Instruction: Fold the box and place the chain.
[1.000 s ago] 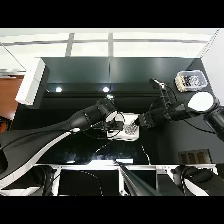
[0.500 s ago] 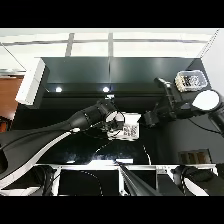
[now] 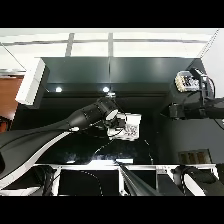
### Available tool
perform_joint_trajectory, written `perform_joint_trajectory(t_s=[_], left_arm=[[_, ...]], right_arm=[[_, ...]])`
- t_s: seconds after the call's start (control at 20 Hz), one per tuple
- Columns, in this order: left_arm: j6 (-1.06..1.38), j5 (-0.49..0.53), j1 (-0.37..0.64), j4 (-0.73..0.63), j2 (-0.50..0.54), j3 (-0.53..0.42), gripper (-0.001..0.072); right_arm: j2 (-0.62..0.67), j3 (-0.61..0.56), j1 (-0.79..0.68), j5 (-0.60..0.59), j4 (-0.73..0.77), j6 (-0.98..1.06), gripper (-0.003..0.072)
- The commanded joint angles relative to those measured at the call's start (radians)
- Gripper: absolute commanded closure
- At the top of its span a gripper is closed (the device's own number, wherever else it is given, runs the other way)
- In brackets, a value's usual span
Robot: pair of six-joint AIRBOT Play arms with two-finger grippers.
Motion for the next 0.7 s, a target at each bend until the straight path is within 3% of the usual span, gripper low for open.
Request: perform_joint_trajectory(t_s=[0.0, 0.2, 0.35, 0.45, 0.55, 0.6, 0.65], left_arm=[[0.189, -0.08, -0.011, 0.006, 0.051, 0.026, 0.0199], [0.481, -0.17, -0.021, 0.029, 0.251, -0.031, 0.0199], [0.554, -0.159, 0.063, 0.05, 0.458, -0.169, 0.0199], [0.555, -0.098, 0.222, 0.053, 0.603, -0.325, 0.02], [0.613, 0.069, 0.422, -0.028, 0.74, -0.509, 0.0201], [0.697, 0.177, 0.523, -0.172, 0.792, -0.6, 0.0201], [0.876, 0.264, 0.624, -0.418, 0.83, -0.695, 0.0201]], right_arm=[[0.023, 0.001, -0.042, 0.013, -0.026, 0.001, 0.0252], [0.023, 0.001, -0.046, 0.013, -0.026, 0.004, 0.0253], [0.023, 0.001, -0.046, 0.009, -0.026, 0.004, 0.0252], [0.023, 0.0, -0.046, 0.002, -0.026, 0.004, 0.0252], [0.023, 0.0, -0.046, 0.0, -0.026, 0.005, 0.0252], [0.023, 0.0, -0.046, 0.0, -0.026, 0.012, 0.0252], [0.023, 0.0, -0.046, -0.002, -0.026, 0.016, 0.0252]])
